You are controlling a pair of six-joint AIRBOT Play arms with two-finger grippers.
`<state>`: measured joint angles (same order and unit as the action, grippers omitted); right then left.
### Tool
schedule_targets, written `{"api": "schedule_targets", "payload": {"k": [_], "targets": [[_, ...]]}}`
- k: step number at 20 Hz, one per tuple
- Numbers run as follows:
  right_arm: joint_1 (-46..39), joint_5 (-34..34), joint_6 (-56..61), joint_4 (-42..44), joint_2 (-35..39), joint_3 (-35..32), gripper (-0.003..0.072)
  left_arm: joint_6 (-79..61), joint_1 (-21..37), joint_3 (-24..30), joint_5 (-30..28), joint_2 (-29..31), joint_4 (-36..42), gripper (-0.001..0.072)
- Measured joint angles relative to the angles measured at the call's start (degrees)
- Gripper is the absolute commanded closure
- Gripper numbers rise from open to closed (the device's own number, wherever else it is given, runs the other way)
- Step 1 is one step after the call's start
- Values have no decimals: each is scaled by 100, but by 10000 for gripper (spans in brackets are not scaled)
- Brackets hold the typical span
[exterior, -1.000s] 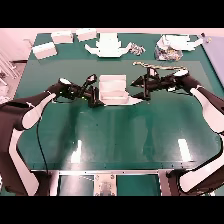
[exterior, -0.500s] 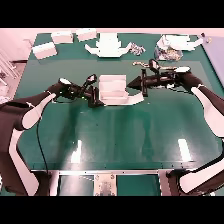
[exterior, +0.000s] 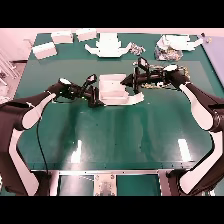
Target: Fold the box and place the chain.
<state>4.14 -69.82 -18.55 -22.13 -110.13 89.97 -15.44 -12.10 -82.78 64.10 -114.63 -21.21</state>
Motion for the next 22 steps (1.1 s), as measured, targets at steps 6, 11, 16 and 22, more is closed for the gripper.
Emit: {"api": "schedule_targets", "payload": {"k": [6,11,16,22], "targets": [[17,94,271,-892,-256,254,677,-2,-4,0,-2,0,0,222],[15,-2,317,-1204,-286,293,676,-4,-7,0,2,0,0,222],[-68,-94,348,-1252,-55,310,678,0,0,0,-13,0,9,222],[-463,-129,1209,-1335,605,168,658,0,0,0,-17,0,9,222]]}}
